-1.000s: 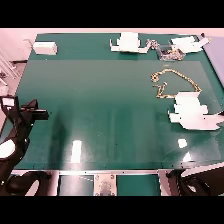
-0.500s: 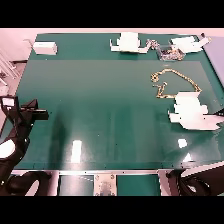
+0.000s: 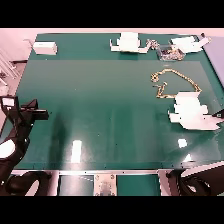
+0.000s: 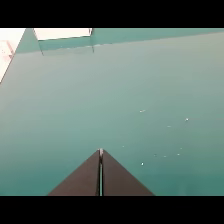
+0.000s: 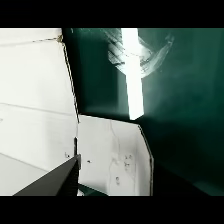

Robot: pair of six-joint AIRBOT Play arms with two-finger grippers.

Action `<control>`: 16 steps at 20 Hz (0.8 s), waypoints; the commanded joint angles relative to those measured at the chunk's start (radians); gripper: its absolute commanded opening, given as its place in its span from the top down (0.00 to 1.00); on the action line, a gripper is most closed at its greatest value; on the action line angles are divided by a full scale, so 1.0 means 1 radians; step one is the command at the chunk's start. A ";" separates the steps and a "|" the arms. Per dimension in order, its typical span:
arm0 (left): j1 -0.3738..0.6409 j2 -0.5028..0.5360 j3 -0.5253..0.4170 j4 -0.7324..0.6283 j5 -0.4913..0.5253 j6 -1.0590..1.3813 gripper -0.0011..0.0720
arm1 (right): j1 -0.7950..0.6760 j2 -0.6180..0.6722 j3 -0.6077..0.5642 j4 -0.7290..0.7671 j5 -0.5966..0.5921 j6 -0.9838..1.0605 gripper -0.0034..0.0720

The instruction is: Fold the box and place the chain.

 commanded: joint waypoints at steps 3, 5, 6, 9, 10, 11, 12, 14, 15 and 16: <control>0.000 0.001 0.000 0.000 0.000 0.000 0.96 | 0.001 -0.002 -0.020 0.002 0.040 -0.047 0.42; 0.000 0.001 0.000 0.000 0.000 0.000 0.96 | 0.008 -0.009 -0.039 0.002 0.040 -0.061 0.45; 0.000 0.001 0.000 0.000 0.000 0.000 0.96 | 0.013 -0.017 -0.042 0.002 0.040 -0.063 0.53; 0.000 0.001 0.000 0.000 0.000 0.000 0.96 | 0.025 -0.042 -0.045 0.002 0.080 -0.064 0.69; 0.000 0.001 0.000 0.000 0.000 0.000 0.96 | 0.027 -0.045 -0.045 0.003 0.082 -0.064 0.77; 0.000 0.001 0.000 0.000 0.000 0.000 0.96 | 0.027 -0.046 -0.045 0.004 0.082 -0.064 0.83; 0.000 0.001 0.000 0.000 0.000 0.000 0.96 | 0.027 -0.046 -0.045 0.019 0.089 -0.064 0.94; 0.000 0.001 0.000 0.000 0.000 0.000 0.96 | 0.027 -0.042 -0.045 0.068 0.090 -0.063 0.94; 0.000 0.001 0.000 0.000 0.000 0.000 0.96 | 0.027 -0.040 -0.045 0.099 0.090 -0.063 0.94; 0.000 0.001 0.000 0.000 0.001 0.000 0.96 | 0.028 -0.031 -0.050 0.138 0.091 -0.059 0.94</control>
